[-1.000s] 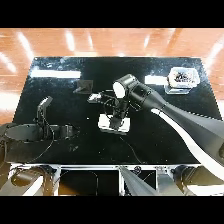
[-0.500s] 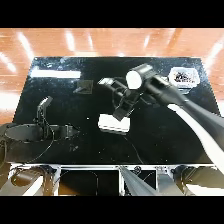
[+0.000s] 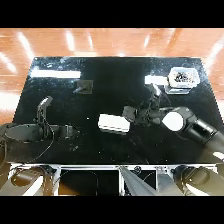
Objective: Fold the box and place the chain.
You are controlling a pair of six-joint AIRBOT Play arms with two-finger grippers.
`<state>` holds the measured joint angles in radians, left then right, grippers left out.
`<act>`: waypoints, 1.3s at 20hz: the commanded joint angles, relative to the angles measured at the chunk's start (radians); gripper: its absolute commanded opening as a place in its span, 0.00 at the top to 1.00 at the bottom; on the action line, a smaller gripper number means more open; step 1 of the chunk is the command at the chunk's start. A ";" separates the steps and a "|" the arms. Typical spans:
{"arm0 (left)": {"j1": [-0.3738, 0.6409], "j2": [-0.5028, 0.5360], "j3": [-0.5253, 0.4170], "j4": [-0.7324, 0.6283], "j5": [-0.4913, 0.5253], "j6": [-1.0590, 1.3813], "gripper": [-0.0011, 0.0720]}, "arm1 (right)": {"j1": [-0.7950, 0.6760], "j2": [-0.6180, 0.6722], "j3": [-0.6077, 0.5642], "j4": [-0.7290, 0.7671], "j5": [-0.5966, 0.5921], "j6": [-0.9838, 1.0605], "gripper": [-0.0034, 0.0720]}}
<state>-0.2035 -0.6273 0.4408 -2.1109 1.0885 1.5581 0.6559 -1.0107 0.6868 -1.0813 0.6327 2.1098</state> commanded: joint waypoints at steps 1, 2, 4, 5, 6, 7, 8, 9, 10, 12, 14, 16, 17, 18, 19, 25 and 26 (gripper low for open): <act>0.001 -0.001 0.000 0.002 -0.011 0.040 0.23 | 0.056 -0.016 -0.094 0.129 -0.135 0.085 0.90; 0.001 -0.001 0.000 0.002 -0.026 0.045 0.23 | 0.064 -0.045 -0.090 0.156 -0.137 0.058 0.90; 0.001 -0.001 0.000 0.002 -0.047 0.051 0.23 | 0.069 -0.086 -0.083 0.230 -0.137 -0.025 0.90; 0.001 -0.001 0.000 0.001 -0.050 0.051 0.23 | 0.069 -0.101 -0.082 0.247 -0.137 -0.050 0.90; 0.001 -0.001 0.000 0.000 -0.050 0.050 0.23 | 0.068 -0.111 -0.082 0.246 -0.134 -0.054 0.90; 0.001 -0.001 0.000 0.000 -0.049 0.050 0.23 | 0.068 -0.117 -0.082 0.246 -0.135 -0.055 0.90; 0.001 -0.001 0.000 0.000 -0.047 0.050 0.23 | 0.068 -0.119 -0.082 0.246 -0.136 -0.063 0.90; 0.001 -0.001 0.000 0.000 -0.047 0.050 0.23 | 0.068 -0.119 -0.082 0.246 -0.135 -0.072 0.90; 0.001 -0.001 0.000 0.000 -0.046 0.050 0.23 | 0.068 -0.119 -0.082 0.243 -0.136 -0.076 0.90; 0.001 -0.001 0.000 -0.002 -0.046 0.050 0.23 | 0.068 -0.119 -0.082 0.239 -0.135 -0.077 0.90; 0.001 -0.001 0.000 -0.004 -0.046 0.050 0.23 | 0.068 -0.124 -0.082 0.231 -0.116 -0.077 0.90; 0.001 -0.001 0.000 -0.004 -0.046 0.050 0.23 | 0.069 -0.137 -0.082 0.224 -0.109 -0.077 0.90; 0.001 -0.001 0.000 -0.004 -0.045 0.050 0.23 | 0.069 -0.138 -0.082 0.224 -0.112 -0.082 0.90; 0.001 -0.001 0.000 -0.004 -0.045 0.050 0.23 | 0.069 -0.138 -0.080 0.224 -0.113 -0.089 0.90; 0.001 -0.001 0.000 -0.004 -0.045 0.051 0.23 | 0.069 -0.137 -0.075 0.226 -0.110 -0.097 0.90; 0.001 -0.008 0.066 -0.004 -0.036 0.113 0.23 | 0.026 -0.064 0.022 0.235 0.012 -0.215 0.90; 0.001 -0.019 0.087 -0.003 -0.035 0.122 0.23 | 0.004 -0.030 0.024 0.236 0.029 -0.227 0.90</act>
